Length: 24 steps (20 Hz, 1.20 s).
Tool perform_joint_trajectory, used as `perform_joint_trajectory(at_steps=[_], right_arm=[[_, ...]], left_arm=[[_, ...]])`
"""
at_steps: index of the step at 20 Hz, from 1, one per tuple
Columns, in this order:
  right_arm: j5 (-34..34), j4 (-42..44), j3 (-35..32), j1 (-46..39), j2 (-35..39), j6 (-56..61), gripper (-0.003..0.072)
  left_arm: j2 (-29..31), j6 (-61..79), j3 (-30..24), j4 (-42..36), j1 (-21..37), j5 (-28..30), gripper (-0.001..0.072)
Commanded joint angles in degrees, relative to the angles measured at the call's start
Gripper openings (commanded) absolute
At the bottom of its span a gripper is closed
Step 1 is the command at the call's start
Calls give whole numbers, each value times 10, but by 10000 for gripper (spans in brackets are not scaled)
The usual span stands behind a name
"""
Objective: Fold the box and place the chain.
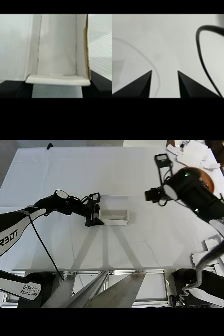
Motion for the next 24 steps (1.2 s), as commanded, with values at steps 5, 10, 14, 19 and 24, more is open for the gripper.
perform_joint_trajectory(at_steps=[5, 10, 14, 19, 24], right_arm=[[-160, -11, 1, -223, 8, -105, 510], [-236, 1, 2, -346, -84, -131, 508], [-264, 28, 34, -398, -184, -130, 509], [-265, 140, 148, -408, -295, -148, 510], [-250, 151, 164, -398, -347, -142, 508]], left_arm=[[0, 0, 0, 0, 0, 0, 392], [0, 0, 0, 0, 0, 0, 392], [0, 0, 0, 0, 0, 0, 392], [0, 0, 0, 0, 0, 0, 392], [0, 0, 0, 0, 0, 0, 392]])
